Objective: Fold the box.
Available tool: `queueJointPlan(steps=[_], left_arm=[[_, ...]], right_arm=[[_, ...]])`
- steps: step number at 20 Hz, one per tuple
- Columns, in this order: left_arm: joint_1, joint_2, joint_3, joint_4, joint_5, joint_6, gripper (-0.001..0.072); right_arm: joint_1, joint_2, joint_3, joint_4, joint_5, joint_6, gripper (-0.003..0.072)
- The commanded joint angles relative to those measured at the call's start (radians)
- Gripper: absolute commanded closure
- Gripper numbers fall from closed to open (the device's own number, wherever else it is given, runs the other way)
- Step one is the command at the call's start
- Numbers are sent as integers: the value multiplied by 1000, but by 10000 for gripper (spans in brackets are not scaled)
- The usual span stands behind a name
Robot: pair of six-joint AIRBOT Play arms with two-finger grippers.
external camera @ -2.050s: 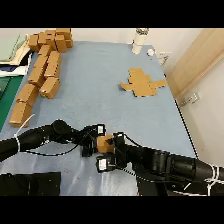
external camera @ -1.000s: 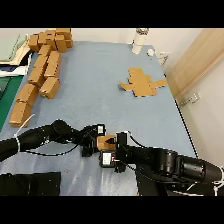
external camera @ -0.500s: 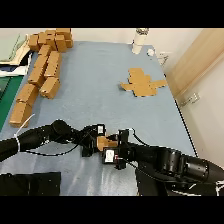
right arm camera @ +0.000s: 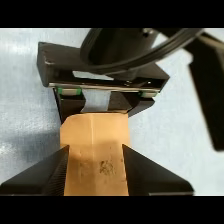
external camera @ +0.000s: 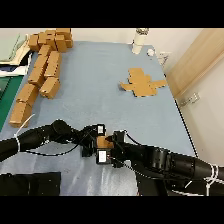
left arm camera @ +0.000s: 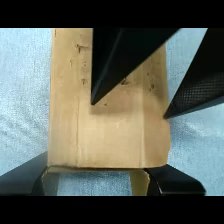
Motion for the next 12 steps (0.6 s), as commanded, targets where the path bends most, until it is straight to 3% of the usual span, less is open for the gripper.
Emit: queueJointPlan(steps=[1, 12], left_arm=[[0, 0, 1, 0, 0, 0, 182], [0, 0, 1, 0, 0, 0, 182]], right_arm=[[4, -17, -2, 8, -2, -3, 161], [4, -50, 0, -146, -1, -16, 176]])
